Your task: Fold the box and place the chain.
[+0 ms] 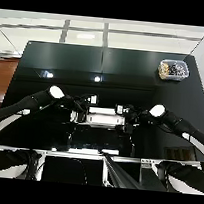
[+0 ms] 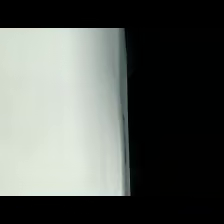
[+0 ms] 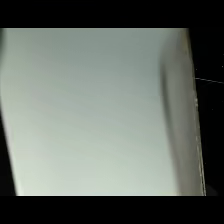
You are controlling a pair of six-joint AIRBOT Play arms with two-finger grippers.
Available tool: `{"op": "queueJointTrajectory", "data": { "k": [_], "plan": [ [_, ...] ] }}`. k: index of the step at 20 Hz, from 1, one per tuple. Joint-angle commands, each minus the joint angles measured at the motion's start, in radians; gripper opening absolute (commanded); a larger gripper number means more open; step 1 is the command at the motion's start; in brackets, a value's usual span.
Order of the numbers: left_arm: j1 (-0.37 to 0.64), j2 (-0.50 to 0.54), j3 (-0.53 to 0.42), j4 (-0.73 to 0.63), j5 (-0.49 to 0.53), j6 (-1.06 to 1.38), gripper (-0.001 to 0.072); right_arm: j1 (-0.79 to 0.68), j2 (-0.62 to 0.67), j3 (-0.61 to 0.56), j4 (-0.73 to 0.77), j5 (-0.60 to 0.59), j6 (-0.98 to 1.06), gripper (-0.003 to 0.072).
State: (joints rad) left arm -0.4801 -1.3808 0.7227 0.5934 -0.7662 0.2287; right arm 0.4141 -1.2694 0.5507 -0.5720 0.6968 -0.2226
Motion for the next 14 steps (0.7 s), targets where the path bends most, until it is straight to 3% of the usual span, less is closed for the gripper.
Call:
{"op": "queueJointTrajectory", "data": {
  "k": [1, 2, 3, 6, 7, 11, 14],
  "plan": [
    [0.000, -0.001, 0.000, -0.007, -0.001, -0.001, 0.0028, 0.000, -0.001, 0.000, -0.005, -0.001, 0.002, 0.0480],
    [0.000, -0.001, 0.000, -0.007, -0.001, -0.001, 0.0034, 0.000, -0.001, 0.000, -0.005, -0.001, 0.002, 0.0480],
    [0.000, 0.001, 0.001, -0.007, -0.001, -0.005, 0.0152, 0.000, -0.001, 0.000, -0.005, -0.001, 0.002, 0.0480],
    [0.009, 0.034, 0.017, 0.017, -0.002, -0.135, 0.0650, 0.000, -0.001, 0.000, -0.004, -0.001, 0.002, 0.0479],
    [0.017, 0.063, 0.023, 0.040, 0.001, -0.189, 0.0712, 0.000, -0.001, 0.000, -0.004, -0.002, 0.003, 0.0479],
    [0.095, 0.255, 0.026, 0.311, -0.058, -0.497, 0.0711, 0.000, -0.001, 0.000, -0.004, -0.001, 0.003, 0.0479],
    [0.176, 0.385, 0.026, 0.474, -0.214, -0.830, 0.0684, 0.000, -0.001, 0.000, -0.004, -0.001, 0.003, 0.0477]
  ]
}}
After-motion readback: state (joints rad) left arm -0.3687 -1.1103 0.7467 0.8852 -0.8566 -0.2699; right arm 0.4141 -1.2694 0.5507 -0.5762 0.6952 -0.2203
